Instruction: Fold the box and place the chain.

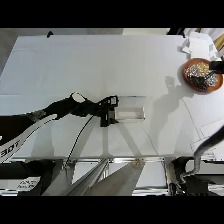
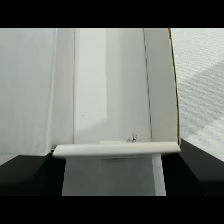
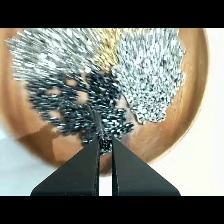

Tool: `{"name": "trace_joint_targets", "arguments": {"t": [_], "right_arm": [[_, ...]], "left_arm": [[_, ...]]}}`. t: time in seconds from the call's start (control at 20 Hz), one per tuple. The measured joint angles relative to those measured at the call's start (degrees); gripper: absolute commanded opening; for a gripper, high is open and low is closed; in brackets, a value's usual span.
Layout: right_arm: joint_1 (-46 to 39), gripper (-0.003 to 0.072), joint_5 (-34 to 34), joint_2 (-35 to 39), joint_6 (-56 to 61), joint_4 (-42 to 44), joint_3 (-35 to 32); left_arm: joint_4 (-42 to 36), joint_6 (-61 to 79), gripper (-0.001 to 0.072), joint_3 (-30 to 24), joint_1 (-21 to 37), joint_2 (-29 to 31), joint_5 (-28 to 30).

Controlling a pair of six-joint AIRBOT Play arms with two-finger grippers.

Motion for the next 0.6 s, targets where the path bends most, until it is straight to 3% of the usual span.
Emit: {"name": "trace_joint_targets", "arguments": {"t": [0.25,0.6], "right_arm": [[2.5,0.0015,4.9,8.8,-5.8,8.1,0.0],[11.4,0.0015,18.8,16.5,-11.0,21.3,0.0]], "left_arm": [[0.0,0.0,0.0085,0.0,0.0,0.0,0.0],[0.0,0.0,0.0085,0.0,0.0,0.0,0.0]]}}
